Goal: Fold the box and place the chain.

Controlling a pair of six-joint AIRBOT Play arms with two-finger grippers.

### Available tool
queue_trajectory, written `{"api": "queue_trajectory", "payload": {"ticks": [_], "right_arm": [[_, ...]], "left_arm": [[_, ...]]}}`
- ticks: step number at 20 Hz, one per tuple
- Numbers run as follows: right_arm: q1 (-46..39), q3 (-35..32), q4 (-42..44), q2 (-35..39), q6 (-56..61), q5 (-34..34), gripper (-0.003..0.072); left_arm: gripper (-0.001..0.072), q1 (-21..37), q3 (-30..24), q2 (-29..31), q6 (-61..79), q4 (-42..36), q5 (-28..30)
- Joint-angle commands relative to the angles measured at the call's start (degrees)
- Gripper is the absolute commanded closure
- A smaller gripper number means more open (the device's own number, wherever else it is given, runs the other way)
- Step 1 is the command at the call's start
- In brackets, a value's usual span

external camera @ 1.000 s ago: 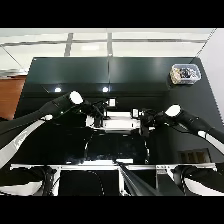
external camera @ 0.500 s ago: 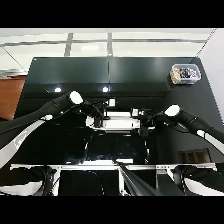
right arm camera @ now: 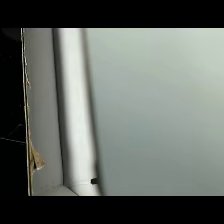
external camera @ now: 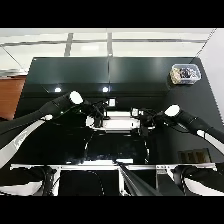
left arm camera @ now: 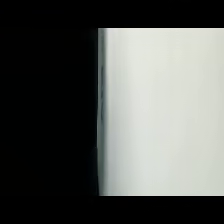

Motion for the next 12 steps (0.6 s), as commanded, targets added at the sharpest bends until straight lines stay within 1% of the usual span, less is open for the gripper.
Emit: {"api": "queue_trajectory", "payload": {"ticks": [1,12], "right_arm": [[0.1,0.0,-0.2,0.0,0.0,0.0,0.0084],[0.3,0.0,-0.8,-0.1,0.3,0.0,0.0084]], "left_arm": [[0.0682,0.0,0.0,0.0,0.0,0.0,0.1],[0.0683,0.0,0.0,0.0,0.0,0.0,0.1]]}}
